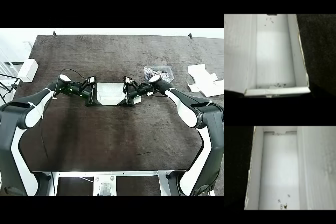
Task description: Fold the box and place the chain.
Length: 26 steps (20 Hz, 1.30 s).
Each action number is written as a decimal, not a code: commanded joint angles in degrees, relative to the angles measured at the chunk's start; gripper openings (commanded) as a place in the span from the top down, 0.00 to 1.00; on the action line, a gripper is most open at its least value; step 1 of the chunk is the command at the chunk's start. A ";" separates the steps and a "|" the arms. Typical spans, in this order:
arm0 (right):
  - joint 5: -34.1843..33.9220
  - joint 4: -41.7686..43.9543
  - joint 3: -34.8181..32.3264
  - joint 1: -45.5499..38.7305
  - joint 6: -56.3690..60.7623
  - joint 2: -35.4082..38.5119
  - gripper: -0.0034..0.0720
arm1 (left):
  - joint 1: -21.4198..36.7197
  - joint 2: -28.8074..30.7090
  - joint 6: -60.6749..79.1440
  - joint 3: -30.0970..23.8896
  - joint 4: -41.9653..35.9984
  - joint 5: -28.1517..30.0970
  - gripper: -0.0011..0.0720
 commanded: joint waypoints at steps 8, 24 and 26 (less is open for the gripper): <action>0.90 -5.27 0.13 -0.44 4.46 3.17 0.05 | -0.02 -0.04 -0.02 0.00 0.00 -0.52 0.31; 7.89 4.98 -3.28 -2.84 12.81 13.38 0.94 | -0.02 -0.04 -0.02 0.00 0.00 -0.35 0.31; 2.73 4.98 -3.45 -1.16 14.51 12.37 0.94 | -0.02 -0.04 -0.02 0.00 0.02 -0.37 0.31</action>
